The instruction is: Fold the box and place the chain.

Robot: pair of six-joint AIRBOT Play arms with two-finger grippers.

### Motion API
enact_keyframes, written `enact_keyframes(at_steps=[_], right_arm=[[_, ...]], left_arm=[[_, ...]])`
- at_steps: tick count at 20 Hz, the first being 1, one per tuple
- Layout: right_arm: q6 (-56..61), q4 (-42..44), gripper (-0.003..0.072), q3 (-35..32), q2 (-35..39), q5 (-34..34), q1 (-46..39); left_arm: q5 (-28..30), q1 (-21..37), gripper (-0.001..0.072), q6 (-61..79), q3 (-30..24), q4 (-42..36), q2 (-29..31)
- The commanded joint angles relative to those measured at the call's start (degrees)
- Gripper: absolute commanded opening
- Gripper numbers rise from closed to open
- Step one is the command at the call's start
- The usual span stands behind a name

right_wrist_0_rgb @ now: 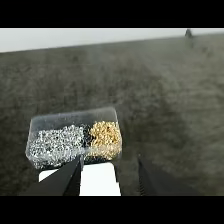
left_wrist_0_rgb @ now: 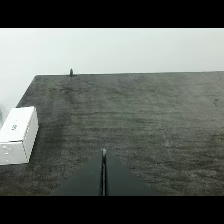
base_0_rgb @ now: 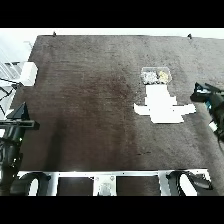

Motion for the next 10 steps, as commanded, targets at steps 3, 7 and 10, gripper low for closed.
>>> enact_keyframes(at_steps=[3,7,10], right_arm=[[27.43,-27.23,0.0509,20.11,-24.68,33.14,-20.55],[34.86,-38.60,0.0527,37.88,-38.88,53.48,-27.80],[37.05,-47.43,0.0530,50.66,-50.10,64.87,-27.52]], left_arm=[[0.00,-0.02,0.0021,0.02,-0.02,0.02,0.04],[0.00,-0.02,0.0021,0.02,-0.02,0.02,0.04],[0.00,-0.02,0.0022,0.02,-0.02,0.02,0.04]])
